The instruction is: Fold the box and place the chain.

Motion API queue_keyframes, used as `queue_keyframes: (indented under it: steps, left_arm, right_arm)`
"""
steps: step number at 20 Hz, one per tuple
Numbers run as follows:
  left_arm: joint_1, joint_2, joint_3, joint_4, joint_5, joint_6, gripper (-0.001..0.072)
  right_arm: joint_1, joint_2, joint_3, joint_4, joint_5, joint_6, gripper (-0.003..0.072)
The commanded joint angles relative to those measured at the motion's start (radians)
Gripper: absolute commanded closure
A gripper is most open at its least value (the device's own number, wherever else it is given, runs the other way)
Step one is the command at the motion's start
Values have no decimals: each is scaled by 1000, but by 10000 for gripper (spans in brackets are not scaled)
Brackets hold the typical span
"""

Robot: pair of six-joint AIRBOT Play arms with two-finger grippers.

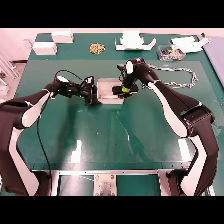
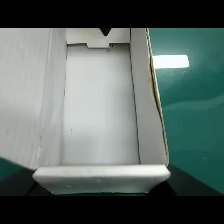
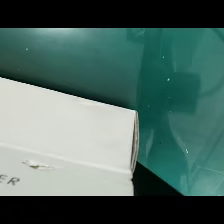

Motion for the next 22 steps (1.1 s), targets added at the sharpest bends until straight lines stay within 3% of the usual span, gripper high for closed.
queue_keyframes:
  steps: [1,3,6,7,8,9,11,13,19,20,22]
  left_arm:
    - [-1,-1,0,0,1,1,291]
    - [-1,-1,0,0,1,1,292]
    - [-1,-1,0,0,0,1,292]
    - [-1,-1,0,0,0,1,292]
    - [-1,-1,0,0,0,1,292]
    - [-1,-1,0,0,0,1,292]
    - [-1,-1,0,0,0,1,292]
    - [-1,-1,0,0,1,1,292]
    - [-1,-1,0,0,0,1,292]
    - [-1,-1,0,0,0,1,292]
    - [-1,-1,0,0,0,1,292]
  right_arm:
    - [10,-5,2,5,-5,-3,508]
    - [18,-5,2,7,-2,-12,644]
    - [18,-5,3,17,32,-15,676]
    - [17,-4,5,16,34,-14,613]
    - [15,-2,5,16,35,-2,416]
    - [13,3,7,11,38,0,376]
    - [3,19,29,-18,51,0,374]
    - [-10,47,65,-37,53,0,324]
    - [-72,138,85,-121,129,-105,317]
    - [-84,147,85,-161,134,-135,257]
    - [-113,161,83,-224,76,-227,229]
